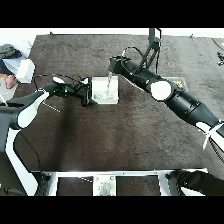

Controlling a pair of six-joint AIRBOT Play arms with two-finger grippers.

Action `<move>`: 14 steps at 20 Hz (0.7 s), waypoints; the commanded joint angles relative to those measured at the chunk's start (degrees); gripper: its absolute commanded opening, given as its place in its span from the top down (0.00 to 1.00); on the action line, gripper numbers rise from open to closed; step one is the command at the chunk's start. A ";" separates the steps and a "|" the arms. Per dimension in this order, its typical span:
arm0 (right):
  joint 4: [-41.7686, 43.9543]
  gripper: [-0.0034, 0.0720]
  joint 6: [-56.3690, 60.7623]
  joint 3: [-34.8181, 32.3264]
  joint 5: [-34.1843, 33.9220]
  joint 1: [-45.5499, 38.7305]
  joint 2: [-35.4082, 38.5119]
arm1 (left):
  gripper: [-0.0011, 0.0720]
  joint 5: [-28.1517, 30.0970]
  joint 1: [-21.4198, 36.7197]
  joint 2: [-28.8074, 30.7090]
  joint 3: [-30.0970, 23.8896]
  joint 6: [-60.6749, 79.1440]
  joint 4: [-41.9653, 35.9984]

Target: Fold the box and place the chain.

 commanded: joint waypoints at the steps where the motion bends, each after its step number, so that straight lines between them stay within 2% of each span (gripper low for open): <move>1: 0.02 0.96 -0.39 0.44 -0.22 0.66 -0.94 | 0.66 0.02 0.00 0.02 0.02 0.00 0.02; 8: 0.02 0.96 -0.42 0.42 7.43 1.29 -7.34 | 0.66 0.02 0.00 0.02 0.02 0.02 0.02; 9: -0.68 0.77 -0.42 0.42 8.96 0.98 -7.87 | 0.66 0.02 0.00 0.02 0.02 0.02 0.02; 10: -2.82 0.53 -0.39 0.39 10.21 0.44 -7.89 | 0.66 0.02 0.00 0.02 0.02 0.00 0.02; 14: -9.46 0.53 -0.35 0.28 18.62 -5.99 -5.73 | 0.66 0.00 0.00 0.02 0.02 0.02 0.02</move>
